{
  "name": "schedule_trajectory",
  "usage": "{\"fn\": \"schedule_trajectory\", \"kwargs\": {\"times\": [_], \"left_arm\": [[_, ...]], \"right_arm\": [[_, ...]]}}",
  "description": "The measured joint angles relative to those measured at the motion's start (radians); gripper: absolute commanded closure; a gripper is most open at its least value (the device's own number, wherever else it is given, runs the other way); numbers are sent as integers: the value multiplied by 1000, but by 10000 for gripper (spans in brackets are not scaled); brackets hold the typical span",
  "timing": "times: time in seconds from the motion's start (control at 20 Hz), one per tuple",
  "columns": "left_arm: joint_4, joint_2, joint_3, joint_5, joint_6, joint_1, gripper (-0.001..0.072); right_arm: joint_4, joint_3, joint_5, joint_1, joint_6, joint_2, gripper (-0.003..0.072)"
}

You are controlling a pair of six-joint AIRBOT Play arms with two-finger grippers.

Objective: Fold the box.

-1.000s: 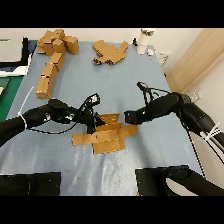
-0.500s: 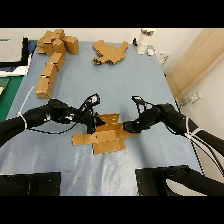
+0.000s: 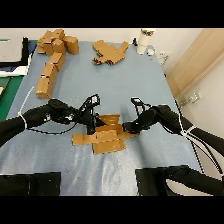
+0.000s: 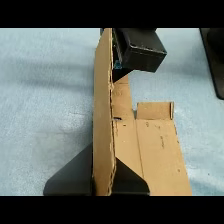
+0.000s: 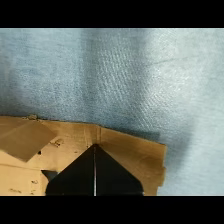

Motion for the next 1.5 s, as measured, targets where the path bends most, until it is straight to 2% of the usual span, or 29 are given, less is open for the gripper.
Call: {"fn": "schedule_trajectory", "kwargs": {"times": [0.2,0.55,1.15,1.3,1.5], "left_arm": [[-1,0,0,-21,8,0,696],[0,-1,0,-36,12,0,696],[-1,-21,0,-40,13,0,696],[0,-21,0,-40,13,0,696],[1,-21,0,-40,12,0,696]], "right_arm": [[18,3,25,3,0,34,684],[51,4,14,5,16,184,683],[51,3,24,5,36,217,684],[75,4,-16,10,36,219,684],[169,4,-153,41,66,219,684]]}}
